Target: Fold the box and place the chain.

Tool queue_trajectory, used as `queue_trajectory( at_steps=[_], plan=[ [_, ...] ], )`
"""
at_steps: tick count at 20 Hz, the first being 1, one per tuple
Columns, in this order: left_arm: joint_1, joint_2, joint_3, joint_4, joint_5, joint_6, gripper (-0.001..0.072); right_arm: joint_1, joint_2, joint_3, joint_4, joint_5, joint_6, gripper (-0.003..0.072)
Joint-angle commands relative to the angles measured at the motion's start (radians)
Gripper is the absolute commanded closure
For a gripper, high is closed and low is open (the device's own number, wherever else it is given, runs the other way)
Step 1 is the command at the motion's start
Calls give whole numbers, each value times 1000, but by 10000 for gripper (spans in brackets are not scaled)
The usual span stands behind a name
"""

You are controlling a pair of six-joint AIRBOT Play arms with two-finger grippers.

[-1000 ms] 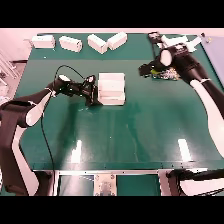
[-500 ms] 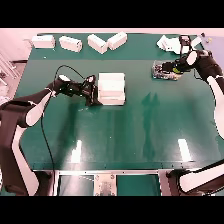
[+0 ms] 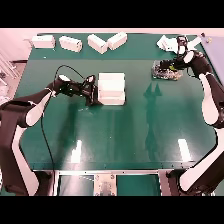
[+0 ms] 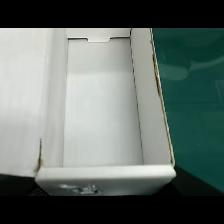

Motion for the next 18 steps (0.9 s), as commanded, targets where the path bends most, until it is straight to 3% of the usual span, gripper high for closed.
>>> queue_trajectory(
  at_steps=[1,8,10,12,13,18],
  plan=[
    [0,0,1,-3,0,0,239,9,-57,42,19,-14,-16,241],
    [0,0,1,-3,0,0,239,14,-111,43,19,-21,-17,283],
    [0,0,1,-3,0,0,239,14,-114,43,18,-22,-18,414],
    [0,0,1,-3,0,0,239,18,-114,58,18,-22,-43,641],
    [0,0,1,-3,0,0,239,18,-113,77,15,-19,-43,680],
    [0,0,1,-3,0,0,239,46,-69,182,-41,57,-42,683]
  ],
)
